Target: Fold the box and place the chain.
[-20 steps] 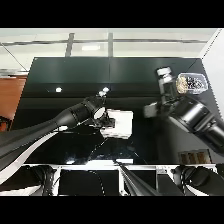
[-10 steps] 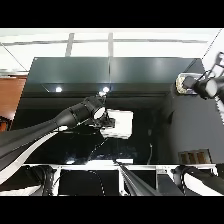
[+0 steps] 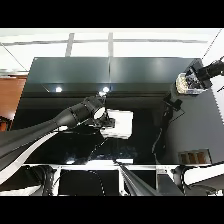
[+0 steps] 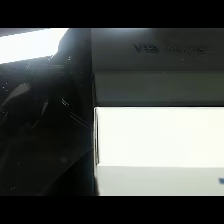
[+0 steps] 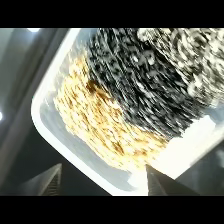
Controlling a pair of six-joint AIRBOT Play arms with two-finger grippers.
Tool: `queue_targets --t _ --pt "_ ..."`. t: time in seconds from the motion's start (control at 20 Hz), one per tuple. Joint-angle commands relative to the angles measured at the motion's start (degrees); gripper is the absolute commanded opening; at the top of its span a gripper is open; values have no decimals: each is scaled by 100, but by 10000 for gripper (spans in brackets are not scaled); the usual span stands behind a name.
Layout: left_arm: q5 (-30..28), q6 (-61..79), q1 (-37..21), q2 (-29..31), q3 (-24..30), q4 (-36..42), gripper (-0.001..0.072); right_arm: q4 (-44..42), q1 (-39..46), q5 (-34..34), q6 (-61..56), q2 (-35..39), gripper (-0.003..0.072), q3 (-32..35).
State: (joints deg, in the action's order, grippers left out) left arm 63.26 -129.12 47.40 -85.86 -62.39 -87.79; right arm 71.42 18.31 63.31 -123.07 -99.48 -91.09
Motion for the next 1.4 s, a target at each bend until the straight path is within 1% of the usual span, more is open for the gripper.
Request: queue_targets --t 0.0,0.45,0.7,0.75,0.85,0.9,0.95,1.05,1.15,1.35 --pt "24 9 -2 -2 0 -2 28 -483 50 -68 -221 -476 558 -415" --pt "22 9 -2 -2 0 -2 28 -490 46 -120 -341 -874 558 -437" --pt "-7 9 -2 -2 0 -4 28 -472 46 -55 -260 -977 555 -437" --pt "-7 9 -2 -2 0 -4 28 -476 46 -55 -175 -977 416 -437" --pt "-7 9 -2 -2 0 -4 28 -485 35 -42 120 -977 310 -437" --pt "-9 9 -2 -2 0 -4 28 -522 28 -4 380 -975 85 -437" --pt "-26 9 -2 -2 0 -4 28 -629 28 24 715 -955 14 -442" --pt "-26 9 -2 -2 0 -4 27 -645 35 140 1158 -839 14 -531" --pt "-26 9 -2 -2 0 -4 28 -623 63 210 1631 -557 13 -603" --pt "-26 9 -2 -2 0 -4 27 -625 133 203 2409 398 13 -603"
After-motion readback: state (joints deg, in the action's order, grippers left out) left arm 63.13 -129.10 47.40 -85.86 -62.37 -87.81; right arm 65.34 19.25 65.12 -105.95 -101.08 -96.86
